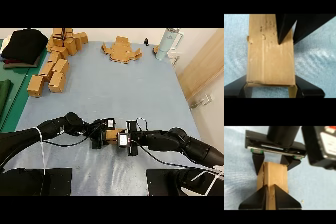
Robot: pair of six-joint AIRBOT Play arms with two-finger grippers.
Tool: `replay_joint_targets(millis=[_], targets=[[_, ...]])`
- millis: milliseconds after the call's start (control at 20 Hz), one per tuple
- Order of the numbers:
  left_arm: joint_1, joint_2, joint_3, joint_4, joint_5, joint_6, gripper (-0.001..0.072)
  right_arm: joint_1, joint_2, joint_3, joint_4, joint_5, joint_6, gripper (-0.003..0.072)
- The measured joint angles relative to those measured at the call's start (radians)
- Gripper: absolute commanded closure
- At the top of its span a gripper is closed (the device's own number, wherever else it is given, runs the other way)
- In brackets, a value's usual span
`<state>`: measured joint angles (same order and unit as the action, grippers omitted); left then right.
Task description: Fold the box.
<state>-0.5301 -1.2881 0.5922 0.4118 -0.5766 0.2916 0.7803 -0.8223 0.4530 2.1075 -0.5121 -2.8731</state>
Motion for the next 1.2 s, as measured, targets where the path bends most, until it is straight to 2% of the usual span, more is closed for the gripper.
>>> replay_joint_targets(millis=[200, 250, 350, 400, 450, 500, 550, 700, 750, 800, 1200], targets=[[0.0, 0.0, 0.0, 0.0, 0.0, 0.0, 0.026, 0.0, -0.029, 0.0, 0.013, -0.012, 0.0, 0.054], [0.0, 0.0, 0.0, 0.0, 0.0, 0.0, 0.026, 0.0, -0.031, 0.0, 0.014, -0.013, 0.0, 0.0501], [0.0, 0.0, 0.0, 0.0, 0.0, 0.0, 0.026, 0.0, -0.024, 0.0, 0.016, -0.021, 0.0, 0.0336], [0.0, 0.0, 0.0, 0.0, 0.0, 0.0, 0.026, 0.0, -0.013, 0.0, 0.018, -0.02, 0.0, 0.0334], [0.0, 0.0, 0.0, 0.0, 0.0, 0.0, 0.026, 0.001, 0.001, 0.0, 0.018, -0.02, 0.0, 0.0359], [0.0, 0.0, 0.0, 0.0, 0.0, 0.0, 0.026, 0.0, 0.015, 0.0, 0.018, -0.02, 0.0, 0.0478], [0.0, 0.0, 0.0, 0.0, 0.0, 0.0, 0.0261, -0.002, 0.027, 0.0, 0.017, -0.018, 0.0, 0.053], [0.0, 0.0, 0.0, 0.0, 0.0, 0.0, 0.026, -0.007, 0.035, 0.0, -0.005, -0.005, 0.003, 0.0555], [0.0, 0.0, 0.0, 0.0, 0.0, 0.0, 0.026, -0.007, 0.031, 0.0, -0.011, -0.002, 0.005, 0.0658], [0.0, 0.0, 0.0, 0.0, 0.0, 0.0, 0.0261, -0.007, 0.023, 0.0, -0.015, -0.001, 0.008, 0.0678], [0.0, 0.0, 0.0, 0.0, 0.0, 0.0, 0.026, -0.007, -0.027, 0.0, -0.027, 0.004, 0.011, 0.0678]])
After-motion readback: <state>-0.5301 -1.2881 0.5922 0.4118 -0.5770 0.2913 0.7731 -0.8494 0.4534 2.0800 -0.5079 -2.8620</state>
